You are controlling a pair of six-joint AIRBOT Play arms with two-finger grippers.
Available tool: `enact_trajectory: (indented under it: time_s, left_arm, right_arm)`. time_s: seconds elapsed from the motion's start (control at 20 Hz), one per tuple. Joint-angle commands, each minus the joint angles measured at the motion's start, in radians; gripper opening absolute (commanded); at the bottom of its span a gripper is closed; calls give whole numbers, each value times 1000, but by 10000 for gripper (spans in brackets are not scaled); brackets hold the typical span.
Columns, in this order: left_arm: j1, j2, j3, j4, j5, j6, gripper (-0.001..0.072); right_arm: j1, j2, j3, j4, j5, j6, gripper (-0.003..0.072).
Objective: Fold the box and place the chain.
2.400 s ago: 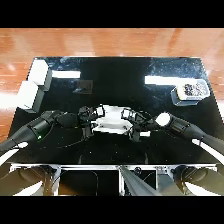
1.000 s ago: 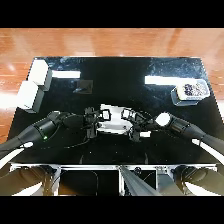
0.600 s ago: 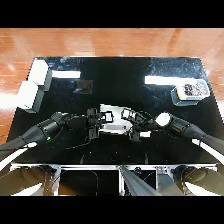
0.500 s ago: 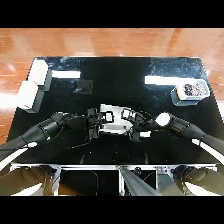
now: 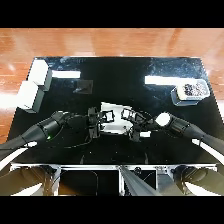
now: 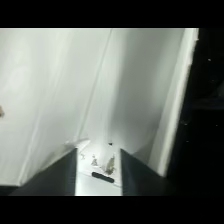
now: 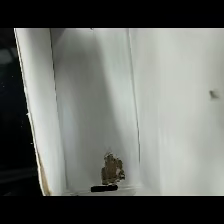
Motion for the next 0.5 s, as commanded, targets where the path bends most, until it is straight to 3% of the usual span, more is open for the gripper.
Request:
enact_trajectory:
  time_s: [0.0, 0.1, 0.2, 0.25, 0.35, 0.45]
  left_arm:
    - [-1, 0, 1, -2, 19, -3, 344]
    - [-1, 0, 2, -1, 16, -3, 377]
    - [0, 0, 6, -1, 19, -3, 364]
    - [0, 0, 9, -1, 22, -4, 283]
    - [2, 3, 14, 4, 24, -29, 31]
    - [18, 14, 17, 27, 25, -143, 18]
  right_arm:
    - [1, -1, 0, 0, 0, 1, 516]
    - [1, -1, 0, 0, 0, 1, 515]
    - [1, -1, 0, 0, 0, 1, 516]
    - [1, -1, 0, 0, 0, 1, 516]
    - [1, -1, 0, 0, 0, 1, 516]
    - [1, -1, 0, 0, 0, 1, 516]
